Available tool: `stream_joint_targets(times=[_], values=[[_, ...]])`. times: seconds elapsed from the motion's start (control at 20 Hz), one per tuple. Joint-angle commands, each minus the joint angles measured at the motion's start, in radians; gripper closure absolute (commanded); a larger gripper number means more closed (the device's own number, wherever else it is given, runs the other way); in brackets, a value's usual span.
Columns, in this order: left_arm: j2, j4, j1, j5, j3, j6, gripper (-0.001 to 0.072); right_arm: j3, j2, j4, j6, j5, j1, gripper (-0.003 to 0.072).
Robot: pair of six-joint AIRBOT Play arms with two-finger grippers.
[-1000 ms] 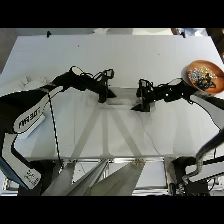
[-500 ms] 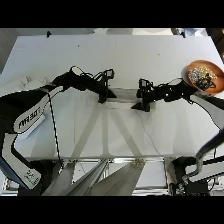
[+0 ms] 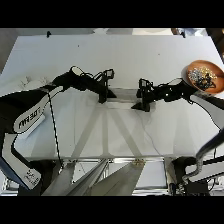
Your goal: Fold the box and place the chain.
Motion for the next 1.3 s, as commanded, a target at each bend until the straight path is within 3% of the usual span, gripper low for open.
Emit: stream_joint_targets(times=[0.0, 0.65, 0.75, 0.8, 0.85, 1.25], values=[[0.0, 0.0, 0.0, 0.001, 0.0, 0.0, 0.07, 0.001, 0.0, 0.0, 0.0, 0.001, 0.001, 0.0226], [0.0, 0.0, -0.002, 0.001, 0.0, 0.0, 0.0699, 0.001, 0.0, 0.0, 0.0, 0.001, 0.001, 0.0226], [0.0, 0.0, -0.002, 0.001, 0.0, 0.0, 0.0536, 0.001, 0.0, 0.0, 0.0, 0.001, 0.001, 0.0226], [0.0, 0.0, -0.002, 0.001, 0.0, -0.003, 0.0398, 0.001, 0.0, 0.0, 0.0, 0.001, 0.001, 0.0226], [0.0, 0.0, -0.001, 0.001, 0.0, -0.003, 0.0309, 0.001, 0.0, 0.0, 0.0, 0.001, 0.001, 0.0226], [0.023, 0.008, 0.019, -0.003, 0.0, -0.097, 0.031, 0.001, 0.0, -0.001, 0.0, 0.001, 0.001, 0.0226]])
